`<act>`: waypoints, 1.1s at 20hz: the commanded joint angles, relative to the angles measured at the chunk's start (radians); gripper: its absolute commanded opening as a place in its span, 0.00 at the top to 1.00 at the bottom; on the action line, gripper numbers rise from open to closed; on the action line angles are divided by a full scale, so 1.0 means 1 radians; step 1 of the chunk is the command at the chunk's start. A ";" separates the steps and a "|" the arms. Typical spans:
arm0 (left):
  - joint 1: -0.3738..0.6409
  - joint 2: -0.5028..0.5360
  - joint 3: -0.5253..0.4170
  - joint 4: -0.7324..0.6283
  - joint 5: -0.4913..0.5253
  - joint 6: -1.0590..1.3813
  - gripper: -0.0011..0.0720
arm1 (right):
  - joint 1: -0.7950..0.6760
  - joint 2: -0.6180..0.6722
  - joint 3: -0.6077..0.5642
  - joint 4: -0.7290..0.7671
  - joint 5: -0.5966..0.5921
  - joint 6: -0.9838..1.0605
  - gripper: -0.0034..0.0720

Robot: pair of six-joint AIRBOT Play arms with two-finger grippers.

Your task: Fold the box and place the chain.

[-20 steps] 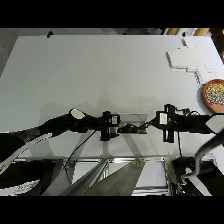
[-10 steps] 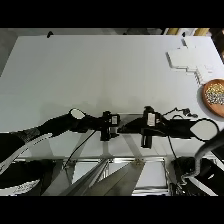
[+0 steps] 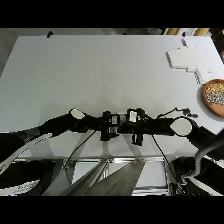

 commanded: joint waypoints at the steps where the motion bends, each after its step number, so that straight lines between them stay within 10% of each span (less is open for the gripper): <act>1: 0.000 0.001 0.000 0.000 0.000 0.000 0.71 | -0.048 -0.003 0.002 -0.054 0.004 0.085 0.64; 5: 0.000 0.001 0.000 0.000 0.000 0.000 0.71 | -0.138 0.103 0.006 -0.055 0.113 0.072 0.52; 11: 0.000 0.001 0.000 0.000 0.000 0.000 0.71 | -0.381 0.294 0.006 -0.345 0.346 0.053 0.65; 22: 0.000 0.001 0.000 0.000 0.000 0.000 0.71 | -0.498 0.013 0.001 -0.521 0.324 -0.248 0.67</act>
